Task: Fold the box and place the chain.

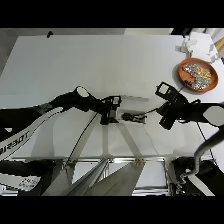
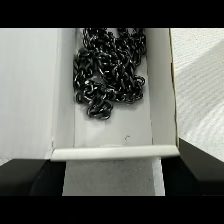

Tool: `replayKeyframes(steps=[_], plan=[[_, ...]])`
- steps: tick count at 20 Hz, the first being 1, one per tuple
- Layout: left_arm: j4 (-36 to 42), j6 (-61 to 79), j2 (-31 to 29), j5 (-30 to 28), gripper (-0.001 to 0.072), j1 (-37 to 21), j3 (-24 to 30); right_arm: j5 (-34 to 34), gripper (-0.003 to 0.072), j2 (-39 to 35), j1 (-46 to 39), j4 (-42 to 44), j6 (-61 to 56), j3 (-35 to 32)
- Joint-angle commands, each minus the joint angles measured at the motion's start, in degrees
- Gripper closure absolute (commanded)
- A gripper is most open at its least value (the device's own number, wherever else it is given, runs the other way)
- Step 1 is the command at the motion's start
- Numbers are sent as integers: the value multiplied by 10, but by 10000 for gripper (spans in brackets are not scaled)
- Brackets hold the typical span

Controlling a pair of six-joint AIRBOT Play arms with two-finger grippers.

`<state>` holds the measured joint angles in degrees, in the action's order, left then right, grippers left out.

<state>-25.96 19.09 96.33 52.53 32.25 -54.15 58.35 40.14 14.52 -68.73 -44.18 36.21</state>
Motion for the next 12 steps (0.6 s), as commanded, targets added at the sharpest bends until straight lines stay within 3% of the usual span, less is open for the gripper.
replayKeyframes(steps=[1,6,12], plan=[[0,0,0,0,504,0,0,-4,674,-33,1,147,-8,21],[0,0,0,0,504,0,0,-91,674,-30,10,340,60,32],[0,0,0,0,504,0,0,-181,674,52,99,294,67,31]])
